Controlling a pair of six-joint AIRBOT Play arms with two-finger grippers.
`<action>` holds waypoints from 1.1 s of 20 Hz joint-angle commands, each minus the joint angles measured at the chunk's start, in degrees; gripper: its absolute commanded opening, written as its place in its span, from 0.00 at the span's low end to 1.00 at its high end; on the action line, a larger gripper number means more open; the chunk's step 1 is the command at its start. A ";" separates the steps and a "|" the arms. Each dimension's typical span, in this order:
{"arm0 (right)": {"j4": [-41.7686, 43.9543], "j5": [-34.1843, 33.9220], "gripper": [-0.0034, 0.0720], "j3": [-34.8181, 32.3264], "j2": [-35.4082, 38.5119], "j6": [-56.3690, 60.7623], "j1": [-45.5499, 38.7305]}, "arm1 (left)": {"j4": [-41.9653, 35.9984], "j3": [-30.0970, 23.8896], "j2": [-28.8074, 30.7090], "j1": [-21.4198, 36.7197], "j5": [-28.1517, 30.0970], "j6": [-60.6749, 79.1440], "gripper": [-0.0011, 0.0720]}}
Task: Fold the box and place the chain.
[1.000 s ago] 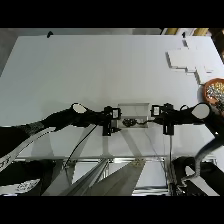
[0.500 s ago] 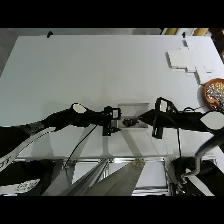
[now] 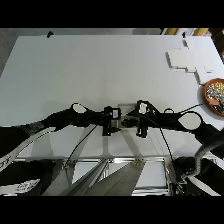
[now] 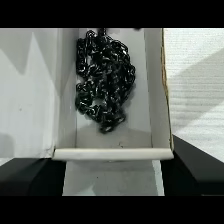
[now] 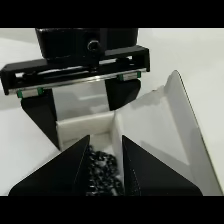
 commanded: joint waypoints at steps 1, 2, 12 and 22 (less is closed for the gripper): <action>-9.88 -0.76 0.35 1.18 2.25 -0.02 -0.07 | 0.00 0.02 0.04 0.04 0.00 0.00 0.03; -11.91 0.15 0.35 1.49 3.26 -0.02 -1.73 | 0.00 0.02 0.04 0.04 -0.02 0.00 0.03; -18.36 16.33 0.34 1.44 3.26 -0.35 -30.25 | 0.00 0.02 0.04 0.04 0.00 0.00 0.03; -27.08 17.42 0.44 1.36 -10.97 -11.06 -27.98 | 0.00 0.02 0.07 0.04 0.00 0.00 0.03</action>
